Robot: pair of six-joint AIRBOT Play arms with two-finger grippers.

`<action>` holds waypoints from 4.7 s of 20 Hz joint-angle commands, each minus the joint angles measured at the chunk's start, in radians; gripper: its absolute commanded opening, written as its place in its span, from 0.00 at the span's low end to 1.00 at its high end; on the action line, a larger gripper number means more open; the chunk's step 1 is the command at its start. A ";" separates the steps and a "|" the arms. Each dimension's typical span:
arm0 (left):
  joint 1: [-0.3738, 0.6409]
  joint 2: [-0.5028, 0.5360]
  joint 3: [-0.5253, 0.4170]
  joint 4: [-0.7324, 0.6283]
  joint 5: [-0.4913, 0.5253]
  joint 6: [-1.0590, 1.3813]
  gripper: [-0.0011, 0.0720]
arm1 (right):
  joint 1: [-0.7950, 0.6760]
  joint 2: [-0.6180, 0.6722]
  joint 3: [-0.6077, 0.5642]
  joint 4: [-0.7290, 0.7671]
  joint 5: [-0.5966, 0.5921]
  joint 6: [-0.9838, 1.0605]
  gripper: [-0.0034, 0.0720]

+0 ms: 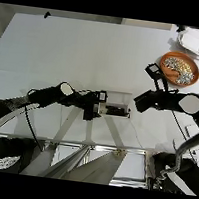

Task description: Fold the box and place the chain.

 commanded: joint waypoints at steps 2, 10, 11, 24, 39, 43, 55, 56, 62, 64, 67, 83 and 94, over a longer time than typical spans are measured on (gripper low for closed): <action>0.000 0.001 0.000 0.000 0.000 0.000 0.49 | -0.047 0.014 -0.042 -0.106 0.041 -0.216 0.12; 0.000 0.001 0.000 0.000 0.000 0.000 0.49 | -0.047 -0.128 -0.085 0.089 0.128 -0.855 0.83; 0.000 0.001 0.000 0.000 0.000 0.000 0.49 | -0.047 -0.150 -0.085 0.097 0.139 -0.879 0.83; 0.000 0.001 0.000 0.000 0.000 0.000 0.49 | -0.047 -0.238 -0.115 0.249 -0.016 -1.177 0.60; 0.000 0.001 0.000 0.000 0.000 0.000 0.49 | 0.017 -0.303 -0.115 0.141 -0.022 -1.204 0.23; 0.000 0.001 0.000 0.000 0.000 0.000 0.49 | 0.017 -0.302 -0.115 0.134 -0.017 -1.203 0.06; 0.000 0.001 0.000 0.000 0.000 0.000 0.49 | 0.016 -0.010 -0.114 0.023 0.036 -1.106 0.06; 0.000 0.001 0.000 0.000 0.000 0.000 0.49 | 0.016 0.026 -0.114 0.024 0.042 -1.086 0.06; 0.000 0.001 0.000 0.000 0.000 0.000 0.49 | 0.016 0.188 -0.114 0.180 0.080 -1.067 0.06; 0.000 0.001 0.000 0.000 0.000 0.000 0.49 | 0.016 0.228 -0.114 0.291 0.077 -1.067 0.06; 0.000 0.001 0.000 0.000 0.000 0.000 0.49 | 0.016 0.278 -0.114 0.465 0.051 -1.069 0.06; 0.000 0.001 0.000 0.000 0.000 0.000 0.49 | 0.016 0.276 -0.114 0.584 0.012 -0.982 0.06; 0.000 0.001 0.000 0.000 0.000 0.000 0.49 | 0.016 -0.060 -0.114 0.561 0.080 -0.841 0.06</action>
